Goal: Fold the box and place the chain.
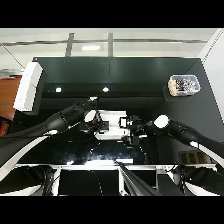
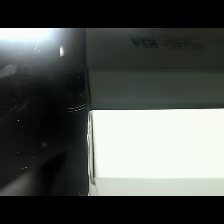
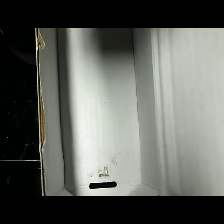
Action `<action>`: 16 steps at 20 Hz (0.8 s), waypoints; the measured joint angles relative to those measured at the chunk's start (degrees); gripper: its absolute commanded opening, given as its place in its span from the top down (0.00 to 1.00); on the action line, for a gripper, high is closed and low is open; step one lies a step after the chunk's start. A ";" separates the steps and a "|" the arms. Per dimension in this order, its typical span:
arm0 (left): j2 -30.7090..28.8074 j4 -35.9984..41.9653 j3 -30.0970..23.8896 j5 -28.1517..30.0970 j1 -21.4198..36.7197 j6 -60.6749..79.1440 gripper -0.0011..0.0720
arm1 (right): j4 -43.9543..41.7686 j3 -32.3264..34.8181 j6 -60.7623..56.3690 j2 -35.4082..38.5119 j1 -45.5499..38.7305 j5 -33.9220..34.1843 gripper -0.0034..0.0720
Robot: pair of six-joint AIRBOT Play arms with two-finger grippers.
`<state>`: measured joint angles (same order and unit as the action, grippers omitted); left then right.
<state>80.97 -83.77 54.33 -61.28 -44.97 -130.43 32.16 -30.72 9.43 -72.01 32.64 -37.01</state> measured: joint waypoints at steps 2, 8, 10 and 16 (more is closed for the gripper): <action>0.09 -0.02 0.00 -0.33 0.00 0.02 0.69 | 0.00 0.00 0.00 0.00 0.00 0.00 0.32; 0.11 -0.90 0.00 -0.48 0.00 0.37 0.94 | -0.02 0.00 0.02 0.00 0.00 0.02 0.29; 0.11 -1.03 0.00 -0.39 0.00 0.87 0.94 | 0.00 0.00 0.02 0.00 0.00 0.00 0.05; -1.03 -2.86 0.00 -0.90 0.00 1.53 0.94 | 4.13 0.02 -0.90 2.32 -0.42 -2.34 0.02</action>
